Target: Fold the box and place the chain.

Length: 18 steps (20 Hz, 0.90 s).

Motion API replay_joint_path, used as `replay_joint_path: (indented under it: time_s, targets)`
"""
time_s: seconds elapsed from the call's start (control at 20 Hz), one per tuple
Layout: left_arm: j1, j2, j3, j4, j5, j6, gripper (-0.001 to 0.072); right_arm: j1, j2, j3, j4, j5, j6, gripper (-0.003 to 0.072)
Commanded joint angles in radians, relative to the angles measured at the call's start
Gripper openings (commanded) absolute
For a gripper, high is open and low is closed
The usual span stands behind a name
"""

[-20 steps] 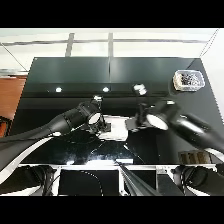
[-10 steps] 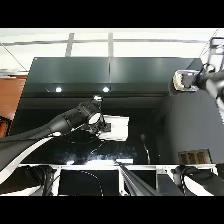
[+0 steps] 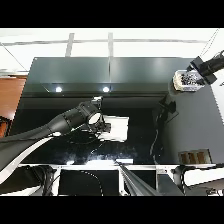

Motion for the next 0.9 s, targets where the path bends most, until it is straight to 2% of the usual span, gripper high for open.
replay_joint_path:
  time_s: [0.0, 0.8, 0.85]
  targets:
    - [0.0, 0.0, 0.0, 0.001, -0.005, 0.0, 0.0032, -0.016, -0.097, 0.089, 0.079, 0.001, 0.098, 0.0661]
    - [0.001, 0.0, 0.0, 0.001, -0.003, 0.0, 0.0032, -0.008, -0.203, 0.089, 0.07, -0.09, 0.133, 0.0656]
    - [0.001, 0.0, 0.0, 0.001, -0.003, 0.0, 0.0032, -0.008, -0.208, 0.089, 0.071, -0.093, 0.133, 0.0579]
